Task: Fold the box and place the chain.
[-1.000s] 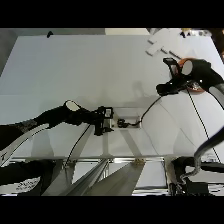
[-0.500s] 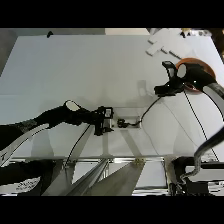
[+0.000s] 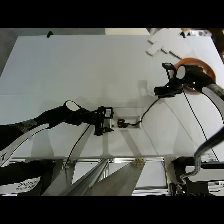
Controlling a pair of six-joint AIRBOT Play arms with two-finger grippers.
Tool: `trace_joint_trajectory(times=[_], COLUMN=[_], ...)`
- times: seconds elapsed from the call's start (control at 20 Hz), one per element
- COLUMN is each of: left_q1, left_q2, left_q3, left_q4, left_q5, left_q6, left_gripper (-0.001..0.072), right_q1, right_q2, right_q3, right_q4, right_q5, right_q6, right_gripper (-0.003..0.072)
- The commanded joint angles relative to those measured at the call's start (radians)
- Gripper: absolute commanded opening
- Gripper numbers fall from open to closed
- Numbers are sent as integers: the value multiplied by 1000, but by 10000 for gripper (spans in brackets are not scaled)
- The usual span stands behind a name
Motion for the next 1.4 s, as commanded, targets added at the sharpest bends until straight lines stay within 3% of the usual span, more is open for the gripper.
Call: trace_joint_trajectory(times=[0.0, 0.3, 0.4, 0.5, 0.7, 1.0, 1.2, 1.35], left_q1=[0, 0, 0, 0, 0, 0, 0, 0], left_q2=[1, 1, 1, 1, 1, 1, 1, 1], left_q3=[0, 0, 0, 0, 0, 0, 0, 0], left_q4=[0, 0, 0, 0, 0, 0, 0, 0], left_q5=[0, 0, 0, 0, 0, 0, 0, 0], left_q6=[0, 0, 0, 0, 0, 0, 0, 0], left_gripper=[12, 12, 12, 12, 12, 12, 12, 12], right_q1=[1, 3, 3, 3, 3, 63, 170, 269], right_q2=[-6, -33, -30, -2, 157, 510, 699, 767], right_q3=[-8, -8, -8, -8, -8, -9, -9, -9], right_q4=[1, 4, 4, 4, 5, 20, 114, 216], right_q5=[-19, -22, 2, 31, 113, 290, 357, 346], right_q6=[2, -4, -33, -67, -111, -120, -117, -104], right_gripper=[218, 203, 7, 11, 11, 11, 11, 11])
